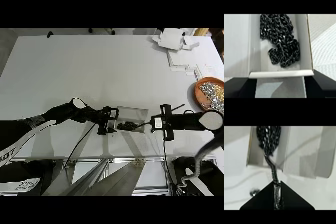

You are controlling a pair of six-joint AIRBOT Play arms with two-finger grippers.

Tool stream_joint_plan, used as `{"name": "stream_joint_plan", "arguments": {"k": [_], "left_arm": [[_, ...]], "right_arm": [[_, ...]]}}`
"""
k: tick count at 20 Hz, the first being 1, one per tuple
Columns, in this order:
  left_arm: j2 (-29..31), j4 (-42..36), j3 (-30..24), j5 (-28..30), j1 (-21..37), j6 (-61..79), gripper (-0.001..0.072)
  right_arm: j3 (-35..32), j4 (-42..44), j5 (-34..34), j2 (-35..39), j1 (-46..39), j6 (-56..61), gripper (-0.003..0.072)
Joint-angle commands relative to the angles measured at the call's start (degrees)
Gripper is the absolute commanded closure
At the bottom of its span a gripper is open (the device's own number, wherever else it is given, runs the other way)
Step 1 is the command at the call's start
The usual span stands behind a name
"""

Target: Fold the box and place the chain.

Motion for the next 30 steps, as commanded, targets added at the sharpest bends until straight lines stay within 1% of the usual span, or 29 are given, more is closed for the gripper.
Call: {"name": "stream_joint_plan", "arguments": {"k": [1, 3, 4, 5, 9, 11, 12, 14, 16, 17, 18, 20, 21, 22, 23, 24, 27, 29, 30], "left_arm": [[0.04, 0.00, 0.02, 0.00, 0.04, 0.02, 0.0455], [0.04, 0.00, 0.02, 0.00, 0.04, 0.00, 0.0455], [0.04, 0.00, 0.02, 0.00, 0.02, 0.00, 0.0455], [0.04, 0.00, 0.00, 0.00, 0.02, 0.00, 0.0455], [0.04, 0.00, 0.02, 0.02, 0.02, 0.02, 0.0455], [0.04, 0.00, 0.02, 0.00, 0.02, 0.02, 0.0455], [0.04, 0.00, 0.02, 0.00, 0.02, 0.02, 0.0455], [0.04, 0.00, 0.02, 0.00, 0.04, 0.02, 0.0455], [0.04, 0.00, 0.02, 0.00, 0.02, 0.02, 0.0455], [0.04, 0.00, 0.00, 0.00, 0.04, 0.00, 0.0455], [0.04, 0.00, 0.00, 0.00, 0.02, 0.00, 0.0455], [0.04, 0.00, 0.02, 0.02, 0.04, 0.02, 0.0455], [0.04, 0.00, 0.02, 0.00, 0.02, 0.02, 0.0455], [0.04, 0.00, 0.00, 0.02, 0.04, 0.02, 0.0455], [0.04, 0.00, 0.02, 0.00, 0.02, 0.00, 0.0455], [0.04, 0.00, 0.02, 0.02, 0.02, 0.02, 0.0455], [0.04, 0.00, 0.02, 0.00, 0.04, 0.02, 0.0455], [0.04, 0.00, 0.02, 0.00, 0.02, 0.02, 0.0455], [0.04, 0.00, 0.02, 0.00, 0.04, 0.00, 0.0455]], "right_arm": [[0.00, 17.22, 0.52, 4.94, -0.04, -1.29, 0.0664], [0.00, 28.96, -2.54, 4.11, 0.96, -4.72, 0.0664], [0.00, 31.65, -4.66, 3.43, 2.69, -6.01, 0.0664], [0.00, 32.61, -7.45, 2.47, 5.35, -6.27, 0.0664], [0.00, 29.00, -17.27, -4.92, 15.82, -6.05, 0.0664], [0.00, 24.52, -18.43, -9.22, 17.84, -4.57, 0.0662], [0.00, 21.79, -18.14, -10.78, 17.90, -2.45, 0.0646], [0.00, 14.36, -18.16, -11.89, 17.84, 3.45, 0.0452], [0.15, 7.82, -16.92, -9.84, 17.84, 7.13, 0.0448], [0.57, 4.00, -14.93, -8.07, 17.86, 9.57, 0.0451], [1.05, -0.50, -12.13, -6.19, 17.84, 11.72, 0.0465], [1.46, -10.08, -6.19, -3.13, 16.83, 15.26, 0.0466], [1.46, -12.87, -3.21, -2.19, 15.08, 15.96, 0.0466], [1.46, -13.97, -0.50, -1.75, 12.41, 15.91, 0.0470], [1.46, -13.97, 1.03, -1.81, 9.64, 15.61, 0.0490], [1.42, -13.90, 1.55, -1.92, 6.69, 14.95, 0.0491], [1.01, -13.68, 0.85, -3.67, 1.40, 11.41, 0.0490], [0.92, -13.55, -0.28, -7.04, 1.07, 7.63, 0.0490], [0.92, -12.52, -2.25, -9.38, 1.07, 7.13, 0.0490]]}}
